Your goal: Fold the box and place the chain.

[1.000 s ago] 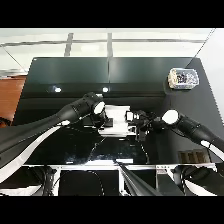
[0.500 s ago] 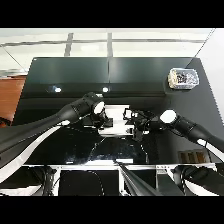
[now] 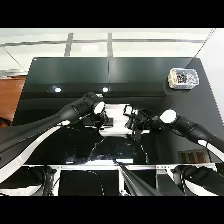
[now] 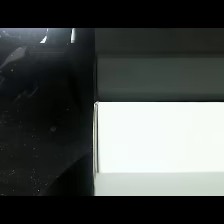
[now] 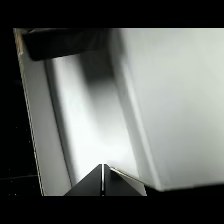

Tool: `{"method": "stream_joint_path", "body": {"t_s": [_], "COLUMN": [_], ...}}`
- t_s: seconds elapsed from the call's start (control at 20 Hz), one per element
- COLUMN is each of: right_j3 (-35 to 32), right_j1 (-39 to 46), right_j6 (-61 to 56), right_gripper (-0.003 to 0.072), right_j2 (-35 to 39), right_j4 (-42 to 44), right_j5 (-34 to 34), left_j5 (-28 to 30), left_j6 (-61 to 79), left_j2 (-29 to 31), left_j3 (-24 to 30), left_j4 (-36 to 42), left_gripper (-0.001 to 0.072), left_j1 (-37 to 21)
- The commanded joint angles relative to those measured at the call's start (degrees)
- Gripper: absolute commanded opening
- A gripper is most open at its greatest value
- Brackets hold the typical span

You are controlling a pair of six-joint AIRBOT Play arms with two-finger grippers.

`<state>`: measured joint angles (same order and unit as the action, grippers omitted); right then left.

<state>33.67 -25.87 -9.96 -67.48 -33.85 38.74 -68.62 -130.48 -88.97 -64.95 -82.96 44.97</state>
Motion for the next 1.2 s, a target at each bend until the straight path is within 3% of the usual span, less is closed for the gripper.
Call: {"method": "stream_joint_path", "body": {"t_s": [0.0,0.1,0.15,0.3,0.4,0.6,0.85,1.05,1.1,1.15], "right_j3": [3.72,8.04,8.94,4.96,0.7,-2.67,-2.19,3.93,5.68,7.15], "right_j1": [6.56,16.11,21.55,37.42,43.32,37.48,21.84,19.69,19.67,19.65], "right_j6": [-32.68,-50.16,-54.03,-60.3,-59.12,-50.21,-47.47,-42.71,-42.71,-42.8], "right_gripper": [0.0025,0.0026,0.0026,0.0025,0.0025,0.0026,0.0026,0.0026,0.008,0.0421], "right_j2": [3.74,6.54,7.26,6.01,2.08,-7.89,-12.33,-12.31,-12.31,-12.31], "right_j4": [-15.34,-25.03,-24.76,-17.05,-7.82,2.6,4.07,3.58,3.08,3.26], "right_j5": [6.67,16.13,19.69,21.24,23.93,31.02,24.06,27.3,28.74,30.32], "left_j5": [-0.44,-0.44,-0.48,-0.44,-0.44,-0.44,-0.42,-0.42,-0.44,-0.44], "left_j6": [0.15,0.13,0.15,0.15,0.15,0.15,0.15,0.15,0.15,0.15], "left_j2": [0.0,0.0,0.0,0.0,0.0,0.0,0.0,0.0,0.0,0.0], "left_j3": [-0.04,-0.04,-0.04,-0.04,-0.04,-0.04,-0.04,-0.04,-0.04,-0.04], "left_j4": [-0.11,-0.11,-0.11,-0.11,-0.13,-0.13,-0.15,-0.13,-0.11,-0.11], "left_gripper": [0.0029,0.0029,0.0029,0.0029,0.0029,0.0029,0.0029,0.0029,0.0029,0.0029], "left_j1": [0.0,-0.02,0.0,-0.02,0.0,-0.02,-0.02,-0.02,0.0,-0.02]}}
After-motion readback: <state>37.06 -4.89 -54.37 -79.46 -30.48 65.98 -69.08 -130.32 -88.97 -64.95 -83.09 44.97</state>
